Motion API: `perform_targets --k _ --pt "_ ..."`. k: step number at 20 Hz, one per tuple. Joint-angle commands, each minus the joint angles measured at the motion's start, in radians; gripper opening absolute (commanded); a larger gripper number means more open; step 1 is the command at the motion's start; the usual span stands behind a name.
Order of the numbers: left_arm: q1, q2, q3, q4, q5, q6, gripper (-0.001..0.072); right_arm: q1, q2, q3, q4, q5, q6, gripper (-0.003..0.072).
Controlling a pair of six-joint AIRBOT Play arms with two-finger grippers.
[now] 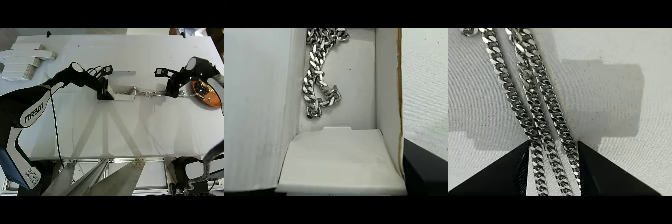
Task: Fold the box and place the chain.
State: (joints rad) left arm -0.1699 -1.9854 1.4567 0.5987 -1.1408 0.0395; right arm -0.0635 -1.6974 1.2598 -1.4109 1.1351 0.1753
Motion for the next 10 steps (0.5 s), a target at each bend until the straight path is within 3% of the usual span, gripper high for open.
perform_targets --k 1,6,10 --pt "0.0 0.0 0.0 0.0 0.0 0.0 0.0533 0.002 -0.005 -0.001 -0.022 0.015 0.0 0.0249" --pt "0.0 0.0 0.0 0.0 0.0 0.0 0.0533 0.002 -0.005 -0.001 -0.022 0.058 0.008 0.0013" --pt "0.0 0.0 0.0 0.0 0.0 0.0 0.0533 0.019 0.011 -0.001 -0.021 0.087 0.019 0.0013"
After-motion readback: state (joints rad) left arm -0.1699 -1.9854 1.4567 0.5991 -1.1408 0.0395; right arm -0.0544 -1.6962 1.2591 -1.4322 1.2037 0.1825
